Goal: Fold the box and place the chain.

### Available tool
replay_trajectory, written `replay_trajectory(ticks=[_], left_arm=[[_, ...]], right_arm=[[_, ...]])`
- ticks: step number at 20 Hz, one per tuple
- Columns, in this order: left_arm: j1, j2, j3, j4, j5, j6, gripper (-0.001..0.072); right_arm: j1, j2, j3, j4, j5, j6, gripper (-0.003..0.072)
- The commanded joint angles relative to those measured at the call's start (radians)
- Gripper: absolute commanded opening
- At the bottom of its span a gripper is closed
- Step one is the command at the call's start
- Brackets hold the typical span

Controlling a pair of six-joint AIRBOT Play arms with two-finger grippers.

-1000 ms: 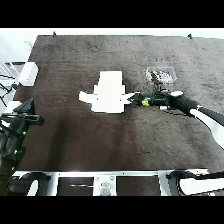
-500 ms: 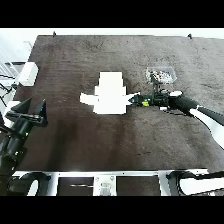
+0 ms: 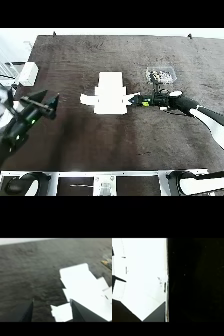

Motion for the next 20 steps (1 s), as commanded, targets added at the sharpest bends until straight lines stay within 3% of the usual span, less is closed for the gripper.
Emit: replay_trajectory(ticks=[1,6,10,14,20], left_arm=[[0.001,-0.318,0.199,0.145,-0.185,-0.143,0.0515],[0.001,-0.733,0.547,0.397,-0.467,-0.386,0.0515],[0.001,-0.984,0.827,0.464,-0.657,-0.5,0.0516],[0.001,-1.161,1.049,0.506,-0.742,-0.588,0.0515],[-0.018,-1.345,1.289,0.525,-0.85,-0.668,0.0515]], right_arm=[[0.0,-0.001,0.0,0.0,-0.003,-0.044,0.0008],[0.002,0.0,0.0,0.039,-0.004,-0.124,0.0007],[0.017,0.008,-0.022,0.069,-0.023,-0.152,0.0006],[0.037,0.051,-0.1,0.214,-0.087,-0.261,0.0006],[0.045,0.051,-0.105,0.233,-0.098,-0.34,0.0006]])
